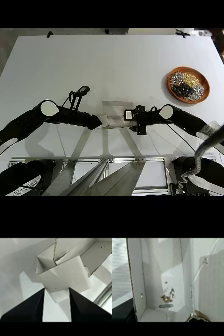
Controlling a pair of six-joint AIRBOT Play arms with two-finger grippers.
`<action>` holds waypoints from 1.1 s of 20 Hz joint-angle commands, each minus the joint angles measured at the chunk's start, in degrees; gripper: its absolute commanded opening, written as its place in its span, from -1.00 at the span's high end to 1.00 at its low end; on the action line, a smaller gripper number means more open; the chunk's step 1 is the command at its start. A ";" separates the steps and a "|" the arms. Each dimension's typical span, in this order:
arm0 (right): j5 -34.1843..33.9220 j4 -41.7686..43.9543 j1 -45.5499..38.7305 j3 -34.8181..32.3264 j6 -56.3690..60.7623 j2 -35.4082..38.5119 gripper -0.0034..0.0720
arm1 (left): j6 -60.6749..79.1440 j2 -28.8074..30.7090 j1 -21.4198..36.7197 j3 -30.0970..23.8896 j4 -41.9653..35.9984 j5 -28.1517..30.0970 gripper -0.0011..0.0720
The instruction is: Fold the box and place the chain.
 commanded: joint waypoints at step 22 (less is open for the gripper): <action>0.02 0.00 -0.02 0.00 0.00 0.04 -0.17 | -23.87 -4.09 -7.50 3.48 8.68 7.23 -0.42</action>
